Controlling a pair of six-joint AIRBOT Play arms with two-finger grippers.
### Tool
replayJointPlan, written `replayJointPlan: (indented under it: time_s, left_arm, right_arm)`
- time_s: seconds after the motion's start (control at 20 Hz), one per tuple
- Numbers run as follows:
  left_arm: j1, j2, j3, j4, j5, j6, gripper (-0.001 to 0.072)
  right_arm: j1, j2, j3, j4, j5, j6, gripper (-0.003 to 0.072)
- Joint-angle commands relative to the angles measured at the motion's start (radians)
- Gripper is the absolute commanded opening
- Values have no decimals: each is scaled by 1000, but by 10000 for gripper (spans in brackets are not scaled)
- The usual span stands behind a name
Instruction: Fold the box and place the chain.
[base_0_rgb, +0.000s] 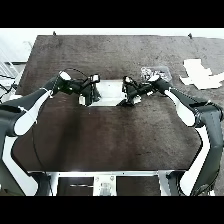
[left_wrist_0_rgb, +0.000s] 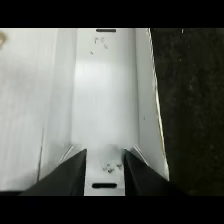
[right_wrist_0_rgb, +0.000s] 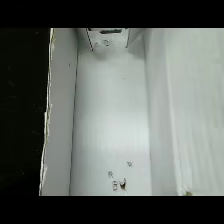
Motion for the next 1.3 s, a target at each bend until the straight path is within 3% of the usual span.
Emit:
replayJointPlan:
  time_s: [0.0,0.15,0.25,0.45,0.65,0.75,0.9,1.05,1.25]
  left_arm:
    - [33,0,0,66,-59,-64,293]
    - [64,1,0,64,-89,-105,290]
    - [82,6,1,69,-145,-121,26]
    - [101,31,0,44,-165,-254,16]
    - [101,136,-5,43,-60,-548,13]
    - [101,223,-65,47,60,-692,12]
    - [101,373,-241,94,225,-852,13]
    - [101,440,-348,164,231,-1012,13]
    - [103,445,-388,138,190,-1085,13]
  right_arm:
    - [0,0,1,0,0,0,586]
    - [0,0,1,0,0,0,586]
    - [0,0,1,0,0,0,586]
    - [0,0,1,0,0,0,586]
    - [0,0,1,0,0,0,586]
    - [0,0,1,0,0,0,586]
    - [0,0,1,0,0,0,586]
    - [0,0,1,0,0,0,586]
    - [0,0,1,0,0,0,586]
